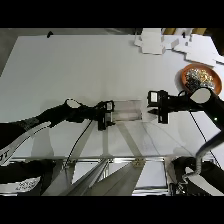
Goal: Fold the box and place the chain.
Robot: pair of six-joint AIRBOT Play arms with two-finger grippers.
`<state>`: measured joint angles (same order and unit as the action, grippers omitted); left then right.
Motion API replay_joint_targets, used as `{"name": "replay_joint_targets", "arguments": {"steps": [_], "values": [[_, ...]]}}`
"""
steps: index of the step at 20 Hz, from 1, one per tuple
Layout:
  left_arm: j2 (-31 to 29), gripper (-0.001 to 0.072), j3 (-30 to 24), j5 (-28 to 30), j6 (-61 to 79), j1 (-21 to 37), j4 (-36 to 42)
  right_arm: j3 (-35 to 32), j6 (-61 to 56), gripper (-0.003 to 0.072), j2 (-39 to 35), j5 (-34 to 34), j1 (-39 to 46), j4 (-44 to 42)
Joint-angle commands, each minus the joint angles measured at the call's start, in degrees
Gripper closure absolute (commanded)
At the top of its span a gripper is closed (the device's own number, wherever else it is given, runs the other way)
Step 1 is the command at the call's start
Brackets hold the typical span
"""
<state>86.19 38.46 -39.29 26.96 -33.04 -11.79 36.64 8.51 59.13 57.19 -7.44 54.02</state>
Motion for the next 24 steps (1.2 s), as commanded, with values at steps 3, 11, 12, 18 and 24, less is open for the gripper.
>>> {"name": "replay_joint_targets", "arguments": {"steps": [3, 11, 12, 18, 24], "values": [[0.00, 0.0540, 0.00, 0.02, 0.00, -0.02, 0.00, -4.57, 13.09, 0.0466, 0.00, -1.60, 0.24, -1.84], [0.00, 0.0540, 0.00, 0.02, 0.00, -0.02, 0.00, -4.66, 13.14, 0.0528, 6.93, -8.48, -2.95, -5.16], [0.00, 0.0540, 0.00, 0.02, 0.00, -0.02, 0.00, -4.66, 13.18, 0.0528, 7.50, -8.81, -2.97, -5.70], [0.00, 0.0540, 0.00, 0.02, 0.00, -0.02, -0.02, -4.66, 16.09, 0.0528, 10.05, -7.69, -2.97, -14.32], [0.00, 0.0540, 0.00, 0.02, 0.00, -0.02, 0.00, -4.68, 17.49, 0.0492, 11.32, -6.78, -5.01, -18.08]]}}
